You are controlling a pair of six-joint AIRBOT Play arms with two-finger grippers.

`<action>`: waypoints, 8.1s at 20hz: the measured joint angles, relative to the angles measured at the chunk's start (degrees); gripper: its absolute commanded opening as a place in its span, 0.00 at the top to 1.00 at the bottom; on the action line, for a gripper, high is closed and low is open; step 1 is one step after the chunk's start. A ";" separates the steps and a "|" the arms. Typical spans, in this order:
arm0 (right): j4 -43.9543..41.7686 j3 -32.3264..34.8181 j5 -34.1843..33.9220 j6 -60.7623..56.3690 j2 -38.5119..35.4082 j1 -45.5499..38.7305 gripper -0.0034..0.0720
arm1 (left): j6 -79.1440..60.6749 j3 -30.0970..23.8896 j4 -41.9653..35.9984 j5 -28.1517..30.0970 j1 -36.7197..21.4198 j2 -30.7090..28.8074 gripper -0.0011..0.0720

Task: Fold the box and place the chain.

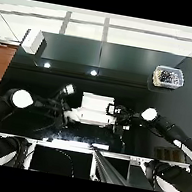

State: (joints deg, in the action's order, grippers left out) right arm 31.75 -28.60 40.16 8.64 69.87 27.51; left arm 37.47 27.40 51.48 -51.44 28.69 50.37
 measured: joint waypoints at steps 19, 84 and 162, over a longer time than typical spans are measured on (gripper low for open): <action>0.02 0.00 0.04 0.02 0.00 0.00 0.64 | -20.20 -1.81 -1.05 17.09 5.44 7.65 0.51; -0.11 0.00 -0.35 -0.04 0.00 0.00 0.64 | 31.45 -4.48 -9.66 -12.94 -30.88 10.03 0.95; -0.20 0.02 -0.35 -0.07 0.02 0.00 0.64 | 24.15 13.16 -13.88 -10.64 -6.80 24.79 0.29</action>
State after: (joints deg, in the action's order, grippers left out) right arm 31.55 -28.58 39.81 8.58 69.89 27.51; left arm 61.63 40.56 37.60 -62.08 21.89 75.16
